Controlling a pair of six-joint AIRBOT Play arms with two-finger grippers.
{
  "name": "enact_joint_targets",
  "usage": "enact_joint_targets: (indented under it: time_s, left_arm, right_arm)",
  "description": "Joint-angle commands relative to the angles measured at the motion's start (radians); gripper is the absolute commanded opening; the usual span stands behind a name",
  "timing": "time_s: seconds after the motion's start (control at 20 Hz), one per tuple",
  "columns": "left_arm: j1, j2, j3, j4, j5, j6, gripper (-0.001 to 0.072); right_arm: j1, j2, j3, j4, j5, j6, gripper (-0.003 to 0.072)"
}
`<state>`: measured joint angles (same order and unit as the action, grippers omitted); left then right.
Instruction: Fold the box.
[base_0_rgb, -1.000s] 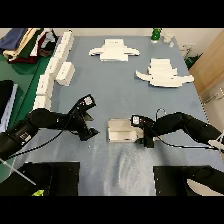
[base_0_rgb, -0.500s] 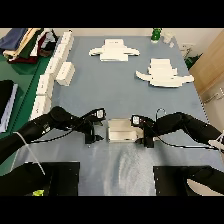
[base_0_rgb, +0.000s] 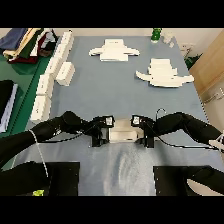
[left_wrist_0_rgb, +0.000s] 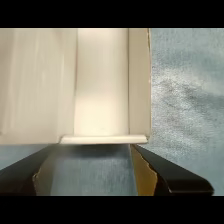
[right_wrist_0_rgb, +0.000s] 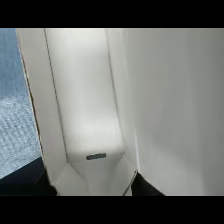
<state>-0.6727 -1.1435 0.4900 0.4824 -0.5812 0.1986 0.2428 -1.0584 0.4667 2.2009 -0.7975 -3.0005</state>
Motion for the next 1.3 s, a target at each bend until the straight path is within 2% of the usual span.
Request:
enact_joint_targets:
  time_s: [0.0, 0.55, 0.9, 0.95, 1.15, 1.2, 1.25]
  left_arm:
    - [-0.027, -0.007, 0.001, -0.012, 0.018, 0.003, 0.0689]
    - [-0.032, -0.053, 0.002, -0.015, 0.026, 0.004, 0.0688]
    - [-0.069, -0.060, 0.006, -0.020, 0.069, 0.003, 0.0684]
    - [-0.069, -0.060, 0.007, -0.020, 0.070, 0.003, 0.0637]
    - [-0.069, -0.060, 0.007, -0.019, 0.075, -0.008, 0.0625]
    - [-0.069, -0.060, 0.007, -0.018, 0.075, -0.008, 0.0484]
    - [-0.069, -0.060, 0.007, -0.018, 0.075, -0.008, 0.0421]
  right_arm:
    - [0.000, 0.000, 0.000, 0.002, 0.001, 0.000, 0.0401]
    - [0.000, 0.000, 0.000, 0.002, 0.001, 0.000, 0.0401]
    - [0.000, 0.000, 0.000, 0.002, 0.001, 0.000, 0.0401]
    - [0.000, 0.000, 0.000, 0.002, 0.001, 0.000, 0.0400]
    - [0.000, 0.000, 0.000, 0.002, 0.001, 0.000, 0.0401]
    - [0.000, 0.000, 0.000, 0.002, 0.001, 0.000, 0.0401]
    - [0.000, 0.000, 0.000, 0.002, 0.001, 0.000, 0.0401]
